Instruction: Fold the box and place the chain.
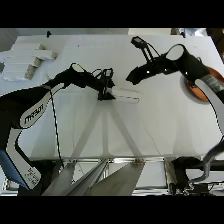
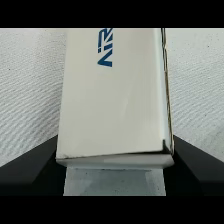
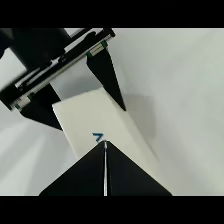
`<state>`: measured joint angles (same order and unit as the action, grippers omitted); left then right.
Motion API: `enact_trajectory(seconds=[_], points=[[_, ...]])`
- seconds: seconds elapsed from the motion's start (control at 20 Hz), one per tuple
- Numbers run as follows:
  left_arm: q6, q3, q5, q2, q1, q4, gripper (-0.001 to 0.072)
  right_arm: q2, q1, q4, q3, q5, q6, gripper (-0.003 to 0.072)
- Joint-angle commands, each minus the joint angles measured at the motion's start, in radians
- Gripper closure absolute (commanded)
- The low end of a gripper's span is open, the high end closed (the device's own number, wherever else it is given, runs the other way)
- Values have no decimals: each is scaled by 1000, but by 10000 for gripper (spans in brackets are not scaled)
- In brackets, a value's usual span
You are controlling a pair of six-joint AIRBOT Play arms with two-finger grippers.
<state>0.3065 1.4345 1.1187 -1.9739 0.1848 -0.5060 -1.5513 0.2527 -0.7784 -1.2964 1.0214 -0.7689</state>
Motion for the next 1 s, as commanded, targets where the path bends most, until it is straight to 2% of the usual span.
enact_trajectory(seconds=[0.0,0.1,0.25,0.95], points=[[0,0,0,1,0,0,314,1,-27,253,146,-119,-19,678],[0,0,0,1,0,0,314,1,-16,317,240,-176,-6,678],[0,0,0,1,0,0,314,1,1,360,315,-200,39,678],[0,0,0,1,0,0,314,-26,45,328,356,-208,60,678]])
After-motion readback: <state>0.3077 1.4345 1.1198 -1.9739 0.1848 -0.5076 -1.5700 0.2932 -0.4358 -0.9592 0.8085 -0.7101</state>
